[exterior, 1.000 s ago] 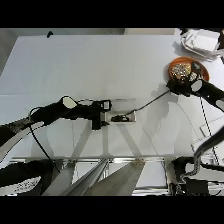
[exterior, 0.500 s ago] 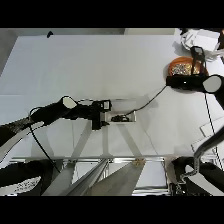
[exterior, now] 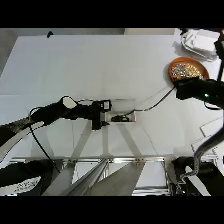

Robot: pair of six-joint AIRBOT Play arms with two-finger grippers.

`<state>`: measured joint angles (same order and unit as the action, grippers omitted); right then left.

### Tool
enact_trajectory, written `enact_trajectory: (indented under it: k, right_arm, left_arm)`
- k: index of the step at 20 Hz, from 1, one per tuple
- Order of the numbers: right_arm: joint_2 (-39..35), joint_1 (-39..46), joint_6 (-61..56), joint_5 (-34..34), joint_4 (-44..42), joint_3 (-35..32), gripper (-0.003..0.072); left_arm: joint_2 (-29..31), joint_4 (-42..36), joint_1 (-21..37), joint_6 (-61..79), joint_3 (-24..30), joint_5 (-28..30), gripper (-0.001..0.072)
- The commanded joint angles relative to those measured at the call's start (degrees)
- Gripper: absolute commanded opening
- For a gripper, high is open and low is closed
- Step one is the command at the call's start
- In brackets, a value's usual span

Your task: Fold the box and place the chain.

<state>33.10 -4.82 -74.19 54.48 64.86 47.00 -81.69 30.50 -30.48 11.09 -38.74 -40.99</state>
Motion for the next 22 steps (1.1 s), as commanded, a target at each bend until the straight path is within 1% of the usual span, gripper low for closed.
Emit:
enact_trajectory:
  k: [1, 3, 6, 10, 14, 17, 20, 22]
  right_arm:
    - [-7.5, -0.2, 8.4, 5.1, -14.0, 0.0, 0.0010]
    - [-9.5, -0.2, 11.1, 6.0, -21.4, 0.0, 0.0010]
    - [-10.0, -0.2, 14.2, 7.3, -31.3, 0.0, 0.0010]
    - [-10.0, -0.2, 16.3, 8.4, -38.4, 0.0, 0.0010]
    - [-9.6, -0.2, 18.5, 7.4, -42.8, 0.0, 0.0010]
    - [-6.9, -1.0, 21.1, 6.3, -45.4, 0.0, 0.0012]
    - [-0.5, -6.1, 23.9, 4.8, -45.1, 0.0, 0.0012]
    - [5.0, -10.3, 26.5, 4.7, -42.6, 0.0, 0.0012]
  left_arm:
    - [0.0, 0.0, 0.0, 0.0, 0.0, 0.0, 0.0132]
    - [0.0, 0.0, 0.0, 0.0, 0.0, 0.0, 0.0132]
    - [0.0, 0.0, 0.0, 0.0, 0.0, 0.0, 0.0132]
    - [0.0, 0.0, 0.0, 0.0, 0.0, 0.0, 0.0132]
    - [0.0, 0.0, 0.0, 0.0, 0.0, 0.0, 0.0132]
    - [0.0, 0.0, 0.0, 0.0, 0.0, 0.0, 0.0132]
    - [0.0, 0.0, 0.0, 0.0, 0.0, 0.0, 0.0132]
    - [0.0, 0.0, 0.0, 0.0, 0.0, 0.0, 0.0132]
